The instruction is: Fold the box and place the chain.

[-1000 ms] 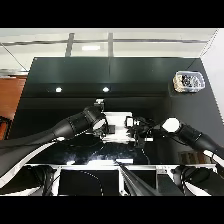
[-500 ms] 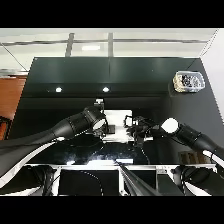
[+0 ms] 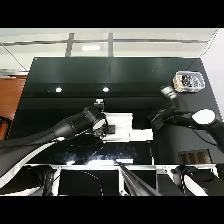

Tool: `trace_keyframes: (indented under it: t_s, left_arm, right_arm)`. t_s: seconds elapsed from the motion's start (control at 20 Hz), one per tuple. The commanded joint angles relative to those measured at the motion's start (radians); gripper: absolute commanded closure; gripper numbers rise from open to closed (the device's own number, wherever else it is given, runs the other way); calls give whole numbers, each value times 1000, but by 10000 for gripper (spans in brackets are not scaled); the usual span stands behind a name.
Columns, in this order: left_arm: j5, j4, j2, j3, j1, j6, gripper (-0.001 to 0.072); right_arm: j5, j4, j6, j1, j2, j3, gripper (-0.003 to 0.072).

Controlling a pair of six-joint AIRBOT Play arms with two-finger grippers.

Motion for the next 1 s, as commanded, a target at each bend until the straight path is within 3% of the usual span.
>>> trace_keyframes:
  t_s: [0.0,0.25,0.4,0.65,0.9,0.95]
  left_arm:
    - [1,0,1,0,0,-1,686]
    - [1,0,1,0,0,-1,686]
    - [2,0,1,0,0,-1,686]
    - [1,1,1,0,0,-1,687]
    - [1,1,1,0,0,-1,686]
    - [1,1,1,0,1,-1,686]
  right_arm:
    - [73,-104,481,-280,-24,-25,676]
    - [333,-85,475,-249,-220,-30,676]
    - [430,106,315,-149,-353,-30,676]
    - [416,334,124,-11,-436,-26,676]
    - [504,373,25,-5,-434,49,673]
    - [513,375,18,-5,-432,67,583]
